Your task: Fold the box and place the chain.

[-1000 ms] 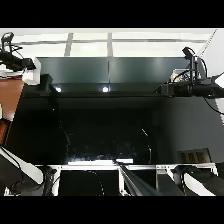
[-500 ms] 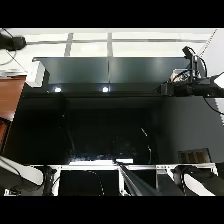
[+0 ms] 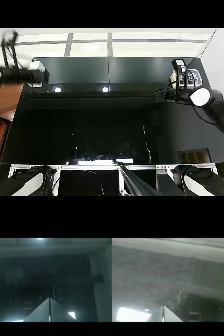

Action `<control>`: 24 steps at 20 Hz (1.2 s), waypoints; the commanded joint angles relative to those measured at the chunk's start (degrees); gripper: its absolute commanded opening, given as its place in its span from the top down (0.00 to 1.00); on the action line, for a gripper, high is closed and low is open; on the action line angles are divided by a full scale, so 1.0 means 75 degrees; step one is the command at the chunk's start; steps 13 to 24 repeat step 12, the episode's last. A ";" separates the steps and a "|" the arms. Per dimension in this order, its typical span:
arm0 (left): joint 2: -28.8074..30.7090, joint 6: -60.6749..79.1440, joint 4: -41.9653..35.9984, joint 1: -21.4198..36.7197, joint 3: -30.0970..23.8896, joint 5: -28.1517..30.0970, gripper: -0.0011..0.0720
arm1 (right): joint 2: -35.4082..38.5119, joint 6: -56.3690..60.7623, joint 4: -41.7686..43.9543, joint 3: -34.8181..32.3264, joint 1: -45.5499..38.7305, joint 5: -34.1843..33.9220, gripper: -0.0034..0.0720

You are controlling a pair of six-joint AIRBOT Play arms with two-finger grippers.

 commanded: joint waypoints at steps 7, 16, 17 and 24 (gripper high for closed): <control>0.1291 0.0020 -0.0006 -0.0050 -0.2031 0.0498 0.95 | 0.0000 0.0568 -0.0697 -0.0437 0.0032 -0.0784 0.93; 0.1169 0.0020 -0.0003 -0.0050 -0.2031 0.0498 0.95 | 0.0003 0.0568 -0.0699 -0.0437 0.0032 -0.0784 0.93; 0.1169 0.0020 -0.0003 -0.0050 -0.2031 0.0498 0.95 | 0.0003 0.0568 -0.0699 -0.0437 0.0032 -0.0784 0.93; 0.1169 0.0020 -0.0003 -0.0050 -0.2031 0.0498 0.95 | 0.0003 0.0568 -0.0699 -0.0437 0.0032 -0.0784 0.93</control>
